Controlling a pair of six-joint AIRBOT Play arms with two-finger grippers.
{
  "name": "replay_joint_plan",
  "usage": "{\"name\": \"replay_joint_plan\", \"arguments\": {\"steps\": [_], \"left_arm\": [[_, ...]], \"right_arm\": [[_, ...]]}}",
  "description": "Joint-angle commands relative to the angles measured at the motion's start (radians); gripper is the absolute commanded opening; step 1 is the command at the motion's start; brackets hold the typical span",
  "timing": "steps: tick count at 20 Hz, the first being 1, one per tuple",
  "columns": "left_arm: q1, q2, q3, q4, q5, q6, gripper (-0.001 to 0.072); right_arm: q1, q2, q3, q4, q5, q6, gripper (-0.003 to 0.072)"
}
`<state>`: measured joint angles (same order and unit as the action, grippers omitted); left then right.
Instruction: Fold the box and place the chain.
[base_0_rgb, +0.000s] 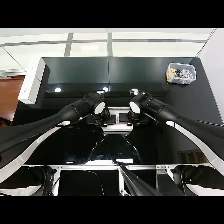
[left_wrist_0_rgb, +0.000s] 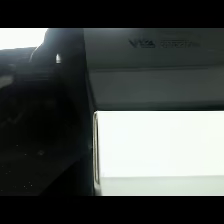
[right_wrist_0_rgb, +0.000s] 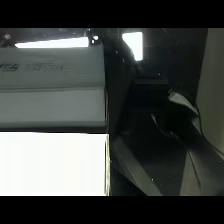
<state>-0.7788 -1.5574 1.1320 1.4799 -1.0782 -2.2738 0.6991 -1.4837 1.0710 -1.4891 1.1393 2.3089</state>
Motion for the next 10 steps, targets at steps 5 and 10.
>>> {"name": "replay_joint_plan", "arguments": {"steps": [5, 10], "left_arm": [[0.000, 0.000, 0.000, 0.004, -0.003, -0.002, 0.0027], [0.000, 0.000, 0.000, 0.004, -0.002, -0.002, 0.0027]], "right_arm": [[-0.004, 0.010, 0.014, 0.000, 0.008, -0.044, 0.0414], [-0.058, 0.182, 0.125, 0.003, 0.170, -0.369, 0.0415]]}}
